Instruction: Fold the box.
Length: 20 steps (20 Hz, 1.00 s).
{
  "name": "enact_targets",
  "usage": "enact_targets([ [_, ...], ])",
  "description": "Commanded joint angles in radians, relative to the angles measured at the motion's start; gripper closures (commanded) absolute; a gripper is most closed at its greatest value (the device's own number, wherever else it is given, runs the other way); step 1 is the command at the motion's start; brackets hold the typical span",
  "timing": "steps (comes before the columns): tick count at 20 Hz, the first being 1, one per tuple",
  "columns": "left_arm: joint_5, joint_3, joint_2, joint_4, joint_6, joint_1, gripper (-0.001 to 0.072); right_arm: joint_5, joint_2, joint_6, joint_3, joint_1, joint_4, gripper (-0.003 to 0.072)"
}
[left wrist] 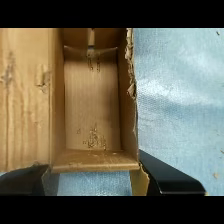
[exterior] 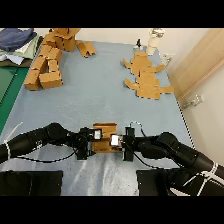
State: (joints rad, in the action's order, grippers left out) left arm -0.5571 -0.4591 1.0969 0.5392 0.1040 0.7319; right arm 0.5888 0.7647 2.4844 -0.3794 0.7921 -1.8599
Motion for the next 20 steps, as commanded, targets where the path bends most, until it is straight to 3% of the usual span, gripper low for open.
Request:
enact_targets([
  [1, -0.001, -0.001, -0.001, -0.001, 0.000, 0.000, 0.0253, -0.035, 0.015, 0.051, 0.000, 0.014, -0.023, 0.0526],
  [5, -0.001, -0.001, -0.001, -0.001, 0.000, 0.000, 0.0253, -0.058, 0.063, 0.075, 0.000, 0.036, -0.026, 0.0521],
  [6, -0.002, -0.001, -0.001, -0.001, 0.000, 0.000, 0.0253, -0.058, 0.069, 0.075, 0.000, 0.040, -0.026, 0.0468],
  [7, -0.001, -0.001, -0.001, -0.001, 0.000, 0.000, 0.0253, -0.058, 0.072, 0.075, 0.000, 0.046, -0.026, 0.0277],
  [8, -0.001, -0.001, -0.001, -0.001, 0.000, 0.000, 0.0253, -0.057, 0.071, 0.075, 0.000, 0.051, -0.026, 0.0197],
  [14, -0.001, -0.001, -0.001, -0.001, 0.000, 0.000, 0.0253, -0.029, 0.063, 0.063, -0.002, 0.049, -0.005, 0.0204],
  [15, -0.001, -0.001, -0.001, -0.001, 0.000, 0.000, 0.0253, 0.002, 0.052, 0.011, -0.010, 0.049, 0.029, 0.0252],
  [17, -0.001, -0.001, -0.001, -0.001, 0.000, 0.000, 0.0253, 0.098, 0.013, -0.218, -0.037, 0.048, 0.192, 0.0454],
  [18, -0.001, -0.001, -0.001, -0.001, 0.000, 0.000, 0.0253, 0.169, -0.013, -0.365, -0.055, 0.048, 0.315, 0.0623],
  [19, -0.001, -0.001, -0.001, -0.001, 0.000, 0.000, 0.0253, 0.246, -0.039, -0.512, -0.074, 0.048, 0.445, 0.0682],
  [20, -0.001, -0.001, -0.001, -0.001, 0.000, 0.000, 0.0253, 0.334, -0.069, -0.674, -0.094, 0.048, 0.556, 0.0683],
])
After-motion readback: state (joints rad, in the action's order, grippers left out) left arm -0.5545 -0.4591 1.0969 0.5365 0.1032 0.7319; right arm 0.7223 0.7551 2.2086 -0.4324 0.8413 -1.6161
